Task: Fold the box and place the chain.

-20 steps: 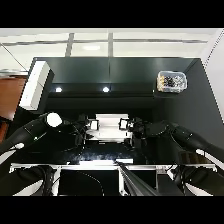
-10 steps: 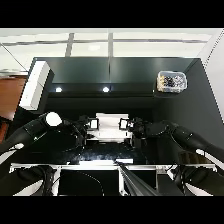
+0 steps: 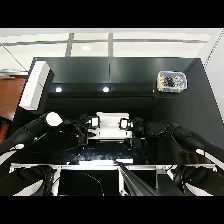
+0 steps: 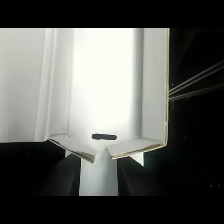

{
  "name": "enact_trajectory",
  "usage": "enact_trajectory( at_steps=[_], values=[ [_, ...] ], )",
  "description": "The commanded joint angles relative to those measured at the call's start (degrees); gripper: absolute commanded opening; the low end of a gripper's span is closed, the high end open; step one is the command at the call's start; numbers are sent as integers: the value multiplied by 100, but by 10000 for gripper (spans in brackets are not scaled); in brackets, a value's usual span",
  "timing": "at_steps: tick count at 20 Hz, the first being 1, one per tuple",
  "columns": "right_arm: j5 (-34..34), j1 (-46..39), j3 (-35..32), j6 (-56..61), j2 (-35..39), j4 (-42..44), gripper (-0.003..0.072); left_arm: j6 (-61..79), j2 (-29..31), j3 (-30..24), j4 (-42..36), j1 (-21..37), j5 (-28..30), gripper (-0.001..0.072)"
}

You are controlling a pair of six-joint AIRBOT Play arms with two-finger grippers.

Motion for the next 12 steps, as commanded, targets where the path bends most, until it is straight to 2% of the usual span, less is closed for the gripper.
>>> enact_trajectory(
  at_steps=[1, 2, 3, 7, 12],
  values=[
    [-2, 2, 2, 0, 0, 4, 545, -92, 0, -2, -131, -4, 44, 213],
    [-2, 2, 2, 0, 0, 2, 545, -92, 0, -2, -131, -4, 31, 160],
    [-2, 2, 2, 0, 0, 4, 545, -92, -4, -2, -146, -4, 13, 146],
    [13, 2, 2, 0, 0, 4, 546, -87, -140, -2, -737, -46, -9, 145],
    [17, 2, 2, 0, 0, 4, 546, -90, -236, -2, -796, -391, 118, 145]
  ],
)
